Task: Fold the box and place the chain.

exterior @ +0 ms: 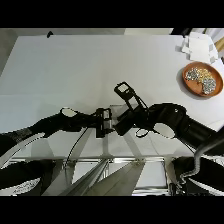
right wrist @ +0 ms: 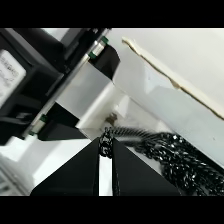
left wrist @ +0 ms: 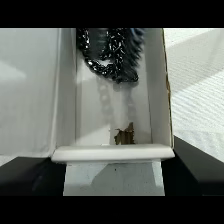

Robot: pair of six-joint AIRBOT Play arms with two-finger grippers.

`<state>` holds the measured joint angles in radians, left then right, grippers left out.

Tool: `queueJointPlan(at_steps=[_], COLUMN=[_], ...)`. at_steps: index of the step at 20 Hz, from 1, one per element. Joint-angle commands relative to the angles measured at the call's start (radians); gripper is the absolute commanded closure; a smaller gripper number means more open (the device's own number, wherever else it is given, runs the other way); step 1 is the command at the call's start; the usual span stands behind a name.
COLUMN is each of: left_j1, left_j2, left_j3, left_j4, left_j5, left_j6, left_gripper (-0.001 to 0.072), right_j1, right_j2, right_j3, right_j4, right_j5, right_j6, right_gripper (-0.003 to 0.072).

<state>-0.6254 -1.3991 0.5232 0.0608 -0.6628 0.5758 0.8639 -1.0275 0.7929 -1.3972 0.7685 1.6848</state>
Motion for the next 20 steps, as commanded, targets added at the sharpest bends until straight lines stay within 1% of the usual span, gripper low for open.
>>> queueJointPlan(at_steps=[1,4,6,7,9,11,12,14,15,18,19,20], left_j1=[0.0,0.0,0.0,0.0,0.0,0.0,0.0,0.0,0.0,0.0,0.0,0.0], left_j2=[0.0,0.0,0.0,0.0,0.0,0.0,0.0,0.0,0.0,0.0,0.0,0.0], left_j3=[0.0,0.0,0.0,0.0,0.0,0.0,0.0,0.0,0.0,0.0,0.0,0.0], left_j4=[0.0,0.0,0.0,0.0,0.0,0.0,0.0,0.0,0.0,0.0,0.0,0.0], left_j5=[0.0,0.0,0.0,0.0,0.0,0.0,0.0,0.0,0.0,0.0,0.0,0.0], left_j6=[0.0,0.0,0.0,0.0,0.0,0.0,0.0,0.0,0.0,0.0,0.0,0.0], left_gripper=[0.064,0.064,0.064,0.064,0.064,0.064,0.064,0.064,0.064,0.064,0.064,0.064], right_j1=[0.0,0.0,0.0,0.0,-0.001,-0.033,-0.062,-0.143,-0.191,-0.332,-0.373,-0.417], right_j2=[-0.034,-0.059,-0.056,-0.051,-0.028,0.015,0.044,0.114,0.152,0.225,0.227,0.225], right_j3=[-0.027,-0.035,-0.035,-0.035,-0.034,-0.034,-0.034,-0.034,-0.034,-0.035,-0.035,-0.041], right_j4=[-0.019,-0.017,-0.016,-0.016,-0.024,-0.03,-0.047,-0.109,-0.135,-0.139,-0.123,-0.086], right_j5=[0.002,-0.002,0.001,0.002,0.003,0.021,0.05,0.151,0.217,0.394,0.429,0.433], right_j6=[0.041,0.043,0.043,0.043,0.043,0.042,0.042,0.016,-0.053,-0.39,-0.486,-0.568], right_gripper=[0.0673,0.0664,0.0504,0.0481,0.0481,0.0481,0.0481,0.0481,0.0482,0.0496,0.0527,0.0534])
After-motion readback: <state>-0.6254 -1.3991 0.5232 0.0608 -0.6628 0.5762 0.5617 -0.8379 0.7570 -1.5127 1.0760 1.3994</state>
